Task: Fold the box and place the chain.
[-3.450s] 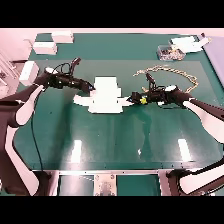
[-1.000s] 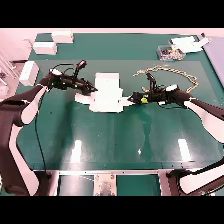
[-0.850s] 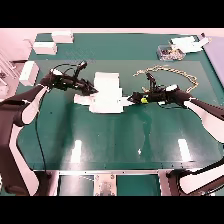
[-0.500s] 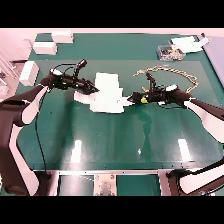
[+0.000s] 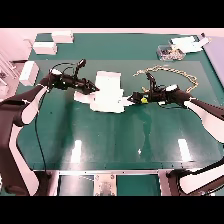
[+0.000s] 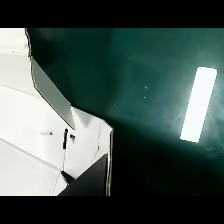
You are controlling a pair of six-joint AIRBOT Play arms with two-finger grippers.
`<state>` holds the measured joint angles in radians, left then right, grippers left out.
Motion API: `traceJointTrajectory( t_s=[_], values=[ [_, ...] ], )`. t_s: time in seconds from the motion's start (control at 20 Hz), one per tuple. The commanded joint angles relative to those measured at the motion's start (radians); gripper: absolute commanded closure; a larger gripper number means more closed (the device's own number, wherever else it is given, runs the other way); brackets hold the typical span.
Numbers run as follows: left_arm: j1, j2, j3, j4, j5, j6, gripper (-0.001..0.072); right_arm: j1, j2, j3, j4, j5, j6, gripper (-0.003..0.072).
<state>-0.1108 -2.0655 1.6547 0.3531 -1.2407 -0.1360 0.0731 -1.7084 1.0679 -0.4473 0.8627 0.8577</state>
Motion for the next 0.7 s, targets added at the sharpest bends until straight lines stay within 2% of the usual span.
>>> traceJointTrajectory(
  t_s=[0.0, 0.2, 0.4, 0.55, 0.6, 0.65],
  values=[
    [0.0, -0.013, 0.0, 0.003, -0.019, 0.066, 0.0688, 0.001, 0.0, 0.001, 0.001, 0.002, -0.002, 0.0678],
    [0.0, -0.055, 0.0, -0.009, -0.058, 0.229, 0.0692, -0.002, 0.0, 0.001, 0.001, 0.002, -0.003, 0.0678],
    [0.0, -0.059, 0.0, -0.094, -0.058, 0.404, 0.0693, -0.006, 0.0, 0.001, 0.001, 0.002, -0.005, 0.0677],
    [0.0, -0.059, 0.0, -0.099, -0.066, 0.469, 0.0694, -0.006, 0.0, 0.001, 0.001, 0.024, -0.005, 0.0677],
    [0.0, -0.059, 0.0, -0.099, -0.065, 0.487, 0.0694, -0.006, 0.0, 0.001, 0.001, 0.024, -0.005, 0.0667],
    [0.0, -0.059, 0.0, -0.099, -0.066, 0.495, 0.0695, -0.006, 0.0, 0.001, 0.001, 0.024, -0.005, 0.0566]
  ],
)
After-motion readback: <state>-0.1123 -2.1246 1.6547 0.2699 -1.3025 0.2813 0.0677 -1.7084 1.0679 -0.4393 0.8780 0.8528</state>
